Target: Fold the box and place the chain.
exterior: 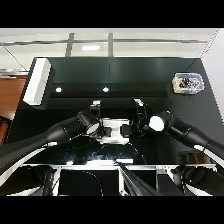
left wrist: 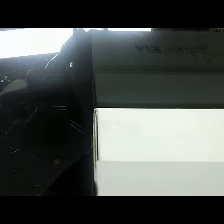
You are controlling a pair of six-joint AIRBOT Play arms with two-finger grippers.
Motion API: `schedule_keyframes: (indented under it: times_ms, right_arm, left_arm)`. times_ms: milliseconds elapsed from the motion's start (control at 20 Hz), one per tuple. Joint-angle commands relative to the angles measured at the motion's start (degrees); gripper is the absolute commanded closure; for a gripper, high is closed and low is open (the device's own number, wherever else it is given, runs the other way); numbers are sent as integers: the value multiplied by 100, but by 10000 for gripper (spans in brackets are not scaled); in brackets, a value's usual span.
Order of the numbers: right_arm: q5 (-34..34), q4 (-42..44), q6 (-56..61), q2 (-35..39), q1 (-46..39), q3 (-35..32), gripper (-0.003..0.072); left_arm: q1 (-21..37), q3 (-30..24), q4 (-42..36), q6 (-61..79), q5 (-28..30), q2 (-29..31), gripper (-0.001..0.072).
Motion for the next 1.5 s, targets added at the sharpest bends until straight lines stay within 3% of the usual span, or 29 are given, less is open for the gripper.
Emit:
schedule_keyframes:
  times_ms: [0, 100, 150, 200, 850, 900, 1050, 1300, 1400, 1450]
  right_arm:
    - [772, -981, 1106, -243, 295, 468, 198]
    - [966, -1143, 1519, -402, 507, 667, 199]
    - [962, -1154, 1655, -487, 590, 728, 262]
    - [957, -1137, 1668, -603, 651, 791, 374]
    - [1226, -1198, 2461, -1220, 686, 1014, 387]
    - [1235, -1191, 2461, -1244, 686, 1014, 498]
    - [1169, -1137, 2455, -1257, 686, 1025, 674]
    - [1134, -1091, 2455, -1257, 684, 1025, 673]
    - [1128, -1088, 2461, -1257, 684, 1025, 514]
    - [1128, -1088, 2459, -1257, 684, 1025, 517]
  left_arm:
    - [4, 0, -2, -2, -7, -2, 683]
    - [4, 0, -4, -2, -9, -2, 682]
    - [4, 0, -4, -2, -11, -2, 683]
    - [4, 0, -4, -2, -15, -2, 683]
    - [4, 0, -2, -2, -15, -2, 683]
    - [4, 0, -2, -2, -15, -2, 682]
    - [4, 0, -2, -2, -20, -2, 683]
    - [4, 0, -2, -2, -22, -2, 683]
    - [4, 0, -2, -2, -22, -2, 683]
    - [4, 0, -2, -2, -22, -2, 683]
